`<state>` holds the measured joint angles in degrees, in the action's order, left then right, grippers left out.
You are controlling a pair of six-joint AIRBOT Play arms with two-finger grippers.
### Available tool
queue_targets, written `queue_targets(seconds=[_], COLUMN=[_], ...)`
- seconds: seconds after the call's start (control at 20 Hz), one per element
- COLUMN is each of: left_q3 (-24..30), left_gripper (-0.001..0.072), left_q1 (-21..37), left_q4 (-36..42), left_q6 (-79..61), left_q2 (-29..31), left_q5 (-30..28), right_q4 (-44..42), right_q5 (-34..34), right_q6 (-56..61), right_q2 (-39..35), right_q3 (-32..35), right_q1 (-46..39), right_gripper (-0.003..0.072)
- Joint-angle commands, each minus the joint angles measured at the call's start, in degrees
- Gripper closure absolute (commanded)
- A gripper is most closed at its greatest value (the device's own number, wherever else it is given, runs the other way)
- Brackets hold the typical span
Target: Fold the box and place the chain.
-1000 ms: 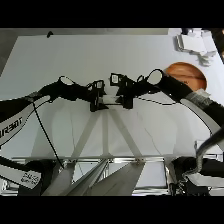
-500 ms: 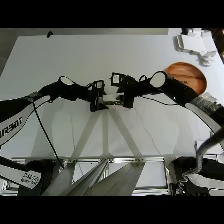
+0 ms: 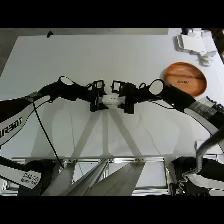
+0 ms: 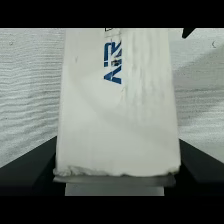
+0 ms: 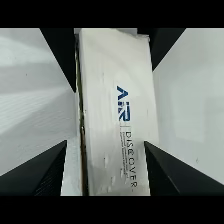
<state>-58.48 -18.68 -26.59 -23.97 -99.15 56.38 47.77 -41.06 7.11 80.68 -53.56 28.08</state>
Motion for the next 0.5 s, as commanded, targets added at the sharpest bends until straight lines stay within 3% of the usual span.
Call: queue_targets(seconds=[0.0,0.1,0.15,0.2,0.3,0.35,0.45], left_q3=[0.00,0.00,0.00,0.00,0.00,0.00,0.00], left_gripper=[0.0492,0.0492,0.0492,0.0492,0.0492,0.0492,0.0492], left_q1=[0.02,0.02,0.02,0.00,0.02,0.02,0.02], left_q4=[0.00,0.00,0.00,0.00,0.00,0.00,0.00], left_q6=[0.00,0.00,0.00,0.00,0.00,0.00,0.00], left_q2=[0.04,0.04,0.04,0.04,0.04,0.04,0.07], left_q5=[0.00,0.00,0.00,0.00,-0.02,0.00,0.00], right_q4=[-0.24,-0.59,-2.12,-5.46,-12.85,-15.65,-19.21], right_q5=[-0.07,-0.04,-0.09,-0.22,-0.70,-1.25,-2.97], right_q6=[0.55,0.57,0.87,2.71,9.35,13.44,20.35], right_q2=[-2.01,-4.63,-5.60,-5.81,-5.35,-4.74,-2.32], right_q3=[0.15,0.15,0.15,0.15,0.15,0.15,0.17], right_q1=[0.04,0.04,-0.13,-0.55,-1.97,-2.86,-4.57], right_gripper=[0.0126,0.0135,0.0175,0.0270,0.0638,0.0673,0.0673])
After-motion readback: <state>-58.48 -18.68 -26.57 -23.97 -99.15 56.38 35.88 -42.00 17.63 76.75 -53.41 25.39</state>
